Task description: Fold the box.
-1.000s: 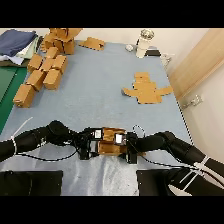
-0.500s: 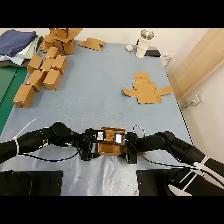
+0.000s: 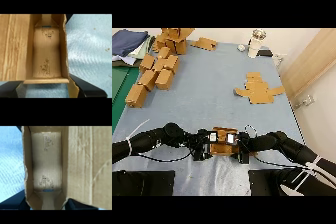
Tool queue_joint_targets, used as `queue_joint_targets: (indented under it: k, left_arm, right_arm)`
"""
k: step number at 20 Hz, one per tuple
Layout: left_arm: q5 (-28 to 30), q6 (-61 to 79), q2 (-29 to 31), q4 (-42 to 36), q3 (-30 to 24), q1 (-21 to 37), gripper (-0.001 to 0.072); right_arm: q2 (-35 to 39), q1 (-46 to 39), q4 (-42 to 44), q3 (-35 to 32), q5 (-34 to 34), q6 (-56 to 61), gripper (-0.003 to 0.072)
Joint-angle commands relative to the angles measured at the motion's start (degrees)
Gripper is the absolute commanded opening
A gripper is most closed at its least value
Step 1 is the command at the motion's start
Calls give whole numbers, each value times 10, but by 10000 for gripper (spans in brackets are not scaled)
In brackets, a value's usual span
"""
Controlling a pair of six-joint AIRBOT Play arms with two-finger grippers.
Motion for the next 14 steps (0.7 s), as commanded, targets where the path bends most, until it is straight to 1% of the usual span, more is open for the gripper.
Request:
queue_joint_targets:
  k: [1,6,11,12,13,14]
  left_arm:
    - [-1,0,-2,1,2,-2,692]
    - [-13,0,-2,1,3,-2,692]
    - [-12,-1,-2,1,3,-1,691]
    - [-11,-2,-2,1,3,-1,639]
    - [-11,-2,-2,1,3,-2,532]
    - [-10,-2,-2,1,3,-2,517]
  right_arm:
    - [0,0,0,0,0,0,489]
    - [0,0,0,0,0,0,489]
    - [0,0,0,0,0,0,489]
    - [0,0,0,0,0,0,489]
    - [0,0,0,0,0,0,489]
    - [0,0,0,0,0,0,489]
